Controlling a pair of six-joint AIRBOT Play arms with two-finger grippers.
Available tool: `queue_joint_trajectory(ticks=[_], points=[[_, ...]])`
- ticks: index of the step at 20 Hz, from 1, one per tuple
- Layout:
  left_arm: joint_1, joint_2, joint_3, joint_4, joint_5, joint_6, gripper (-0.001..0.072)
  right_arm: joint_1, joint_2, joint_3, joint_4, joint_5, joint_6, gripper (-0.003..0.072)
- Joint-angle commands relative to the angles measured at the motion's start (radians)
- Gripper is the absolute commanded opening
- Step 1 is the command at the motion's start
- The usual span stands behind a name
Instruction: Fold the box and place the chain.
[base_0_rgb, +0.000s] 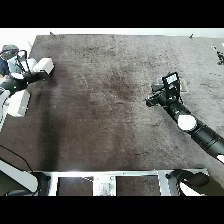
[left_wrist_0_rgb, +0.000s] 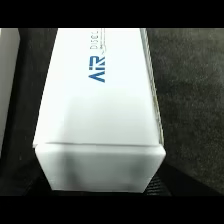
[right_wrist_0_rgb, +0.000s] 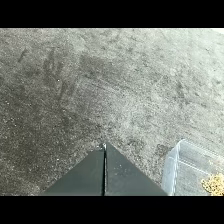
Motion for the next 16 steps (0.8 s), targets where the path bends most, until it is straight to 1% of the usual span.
queue_joint_trajectory(ticks=[1, 3, 5, 6, 7, 8, 11, 14, 16], points=[[0.007, -0.024, 0.0, 0.027, -0.054, -0.056, 0.0009, 0.001, 0.0, 0.0, 0.0, 0.0, 0.0, 0.0009], [0.007, -0.033, 0.0, 0.09, -0.051, -0.117, 0.001, 0.001, 0.0, 0.0, 0.0, 0.0, 0.0, 0.0009], [0.007, -0.032, 0.0, 0.099, -0.044, -0.114, 0.0014, 0.001, 0.0, 0.0, 0.0, 0.0, 0.0, 0.0009], [0.007, -0.032, 0.0, 0.1, -0.044, -0.104, 0.0153, 0.001, 0.0, 0.0, 0.0, 0.0, 0.0, 0.0009], [0.007, -0.032, 0.0, 0.099, -0.035, -0.106, 0.0558, 0.001, 0.0, 0.0, 0.0, 0.0, 0.0, 0.0009], [0.007, -0.031, 0.002, 0.099, -0.031, -0.108, 0.0684, 0.001, 0.0, 0.0, 0.0, 0.0, 0.0, 0.0009], [0.007, -0.014, 0.013, 0.1, -0.027, -0.108, 0.0686, 0.001, 0.0, 0.0, 0.0, 0.0, 0.0, 0.001], [0.007, 0.038, 0.016, 0.1, -0.024, -0.108, 0.0686, 0.001, 0.0, 0.0, 0.0, 0.0, 0.0, 0.0009], [0.007, 0.081, 0.015, 0.1, -0.048, -0.109, 0.0686, 0.001, 0.0, 0.0, 0.0, -0.011, 0.0, 0.0009]])
